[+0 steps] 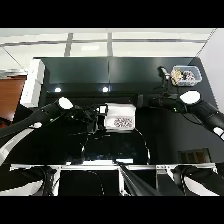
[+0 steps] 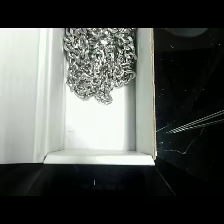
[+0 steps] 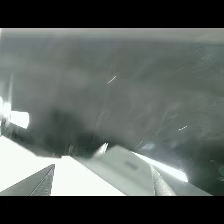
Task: Fold the box and place the chain.
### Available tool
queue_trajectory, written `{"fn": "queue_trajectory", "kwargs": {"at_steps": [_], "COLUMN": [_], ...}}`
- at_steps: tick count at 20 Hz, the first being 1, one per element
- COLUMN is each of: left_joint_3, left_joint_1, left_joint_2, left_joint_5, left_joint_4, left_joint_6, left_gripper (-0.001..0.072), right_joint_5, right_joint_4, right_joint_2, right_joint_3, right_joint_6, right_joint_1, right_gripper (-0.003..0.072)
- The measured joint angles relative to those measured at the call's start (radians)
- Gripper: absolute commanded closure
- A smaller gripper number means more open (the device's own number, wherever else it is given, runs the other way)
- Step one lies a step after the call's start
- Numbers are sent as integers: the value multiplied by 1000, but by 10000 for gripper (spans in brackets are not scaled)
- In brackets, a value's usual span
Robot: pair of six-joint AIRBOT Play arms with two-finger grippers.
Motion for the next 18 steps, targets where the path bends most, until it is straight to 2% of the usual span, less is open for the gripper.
{"fn": "queue_trajectory", "kwargs": {"at_steps": [4, 7, 11, 18], "left_joint_3": [0, 0, 0, 0], "left_joint_1": [0, 0, 0, 0], "left_joint_2": [1, 1, 1, 1], "left_joint_5": [0, -1, -2, -3], "left_joint_4": [0, 0, 0, 0], "left_joint_6": [0, -1, -1, -3], "left_gripper": [359, 357, 356, 356], "right_joint_5": [180, 238, 267, 216], "right_joint_4": [-102, -144, -204, -275], "right_joint_2": [-11, -14, -16, -38], "right_joint_3": [60, 82, 90, 91], "right_joint_6": [-254, -420, -544, -604], "right_joint_1": [6, 10, 47, 132], "right_gripper": [-13, -13, -13, -12]}}
